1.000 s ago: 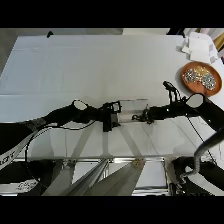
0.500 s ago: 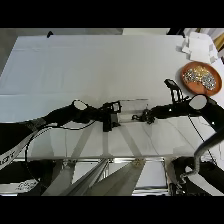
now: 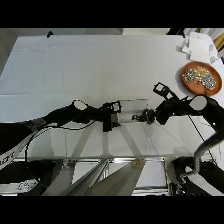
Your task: Fold the box and place the chain.
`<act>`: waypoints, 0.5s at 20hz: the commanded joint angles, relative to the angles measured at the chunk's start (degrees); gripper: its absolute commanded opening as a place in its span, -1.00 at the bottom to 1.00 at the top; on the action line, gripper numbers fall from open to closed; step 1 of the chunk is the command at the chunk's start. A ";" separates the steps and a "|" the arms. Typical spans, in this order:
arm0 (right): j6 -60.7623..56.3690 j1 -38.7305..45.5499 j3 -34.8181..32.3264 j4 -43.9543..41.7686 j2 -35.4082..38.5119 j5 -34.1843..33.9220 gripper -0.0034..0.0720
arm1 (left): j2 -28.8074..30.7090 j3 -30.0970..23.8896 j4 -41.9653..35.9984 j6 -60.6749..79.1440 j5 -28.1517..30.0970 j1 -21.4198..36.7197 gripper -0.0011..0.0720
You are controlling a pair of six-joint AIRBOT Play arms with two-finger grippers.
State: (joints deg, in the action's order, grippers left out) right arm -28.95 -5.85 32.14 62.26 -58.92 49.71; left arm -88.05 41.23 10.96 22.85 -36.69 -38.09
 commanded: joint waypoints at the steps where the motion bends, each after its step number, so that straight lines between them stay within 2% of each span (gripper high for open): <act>1: 16.31 0.02 -0.02 -2.62 -2.38 0.50 -0.09 | 0.02 0.04 0.02 0.02 0.00 0.02 -0.28; 3: 20.61 0.02 -0.02 -2.51 -3.96 2.32 -0.09 | 0.02 0.04 0.02 0.02 0.00 0.02 -0.28; 5: 23.30 0.02 -0.02 -2.54 -4.20 2.32 -0.19 | 0.02 0.04 0.02 0.02 0.00 0.02 -0.28; 9: 23.52 0.02 -0.04 -3.21 -5.73 1.20 -0.21 | 0.02 0.04 0.02 0.02 0.00 0.02 -0.28; 10: 23.61 0.02 -0.04 -3.17 -6.51 0.66 -0.32 | 0.02 0.04 0.02 0.02 0.00 0.02 -0.28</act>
